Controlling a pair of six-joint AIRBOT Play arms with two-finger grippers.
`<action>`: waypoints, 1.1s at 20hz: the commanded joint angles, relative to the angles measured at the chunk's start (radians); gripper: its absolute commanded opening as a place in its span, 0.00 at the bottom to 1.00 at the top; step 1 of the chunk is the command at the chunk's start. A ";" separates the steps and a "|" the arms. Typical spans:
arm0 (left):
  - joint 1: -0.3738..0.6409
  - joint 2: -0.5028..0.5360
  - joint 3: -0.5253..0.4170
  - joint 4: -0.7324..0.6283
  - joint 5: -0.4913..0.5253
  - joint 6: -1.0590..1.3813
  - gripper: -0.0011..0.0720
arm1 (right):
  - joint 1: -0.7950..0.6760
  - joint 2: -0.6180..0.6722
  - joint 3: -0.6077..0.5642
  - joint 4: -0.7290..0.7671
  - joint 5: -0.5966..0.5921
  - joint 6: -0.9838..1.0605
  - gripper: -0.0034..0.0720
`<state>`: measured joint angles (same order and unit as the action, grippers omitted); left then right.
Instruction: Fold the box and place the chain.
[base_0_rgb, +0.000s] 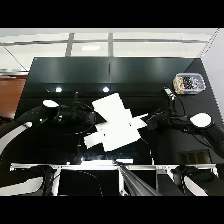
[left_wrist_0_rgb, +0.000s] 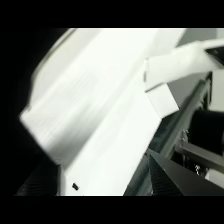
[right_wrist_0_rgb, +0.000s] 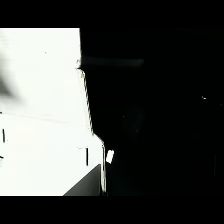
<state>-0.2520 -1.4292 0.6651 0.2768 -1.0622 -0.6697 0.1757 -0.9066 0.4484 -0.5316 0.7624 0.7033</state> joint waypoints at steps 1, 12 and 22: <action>0.002 -0.098 0.099 0.048 -0.166 0.118 0.79 | 0.001 0.000 0.000 -0.002 0.020 0.000 0.06; -0.023 -0.167 0.188 0.204 -0.246 0.126 0.33 | 0.001 0.000 0.000 -0.003 0.019 0.000 0.06; -0.023 -0.146 0.200 0.218 -0.281 0.152 0.05 | -0.018 0.000 0.006 -0.081 0.043 0.039 0.75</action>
